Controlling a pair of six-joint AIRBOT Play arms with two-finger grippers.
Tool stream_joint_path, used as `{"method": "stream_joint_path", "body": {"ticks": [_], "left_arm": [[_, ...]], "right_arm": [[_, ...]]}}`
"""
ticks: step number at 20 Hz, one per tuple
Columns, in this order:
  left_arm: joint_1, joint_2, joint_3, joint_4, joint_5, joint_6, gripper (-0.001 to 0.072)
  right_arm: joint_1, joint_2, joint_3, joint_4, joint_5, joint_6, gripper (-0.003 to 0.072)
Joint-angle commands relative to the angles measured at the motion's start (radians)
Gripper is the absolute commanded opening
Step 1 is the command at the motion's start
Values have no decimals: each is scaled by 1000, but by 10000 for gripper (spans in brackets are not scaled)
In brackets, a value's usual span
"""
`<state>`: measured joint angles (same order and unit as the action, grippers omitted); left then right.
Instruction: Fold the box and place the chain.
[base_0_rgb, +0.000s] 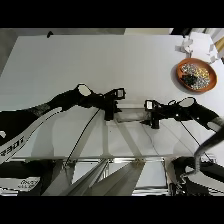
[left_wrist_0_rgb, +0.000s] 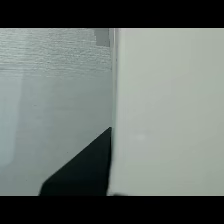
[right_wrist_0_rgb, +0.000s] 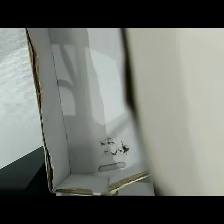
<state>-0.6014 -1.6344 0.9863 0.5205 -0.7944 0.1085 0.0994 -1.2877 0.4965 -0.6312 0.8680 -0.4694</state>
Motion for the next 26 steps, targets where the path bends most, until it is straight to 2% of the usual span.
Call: {"method": "stream_joint_path", "body": {"ticks": [1,3,4,7,8,10,11,16,18,19,20,21,22,23,26], "left_arm": [[2,3,0,35,-2,0,180],[3,13,0,56,-2,0,403],[5,19,0,57,-2,0,451],[18,66,0,70,-3,-1,465],[21,88,0,82,-3,-1,514],[32,127,0,90,-7,-5,658],[42,146,0,105,-15,-24,692],[53,262,0,384,-56,-294,692],[50,314,0,439,-97,-353,691],[48,342,0,441,-116,-375,683],[38,369,0,441,-130,-403,593],[26,390,0,438,-148,-415,432],[7,406,0,433,-176,-425,191],[-16,412,0,429,-208,-426,3],[-109,387,0,385,-262,-425,5]], "right_arm": [[-1,1,2,0,-3,0,296],[-1,1,2,0,-3,0,296],[-1,1,2,0,-4,0,296],[-1,1,2,0,-4,0,296],[-1,1,2,0,-3,0,296],[-1,1,2,0,-3,0,296],[-1,1,2,-1,-4,0,296],[-1,1,2,0,-4,0,296],[-1,1,2,0,-4,0,296],[-1,1,2,0,-4,0,296],[-1,1,2,0,-4,0,296],[-1,1,2,0,-4,0,296],[-1,1,2,0,-4,0,296],[-1,1,2,0,-3,0,295],[-1,1,2,0,-4,0,296]]}}
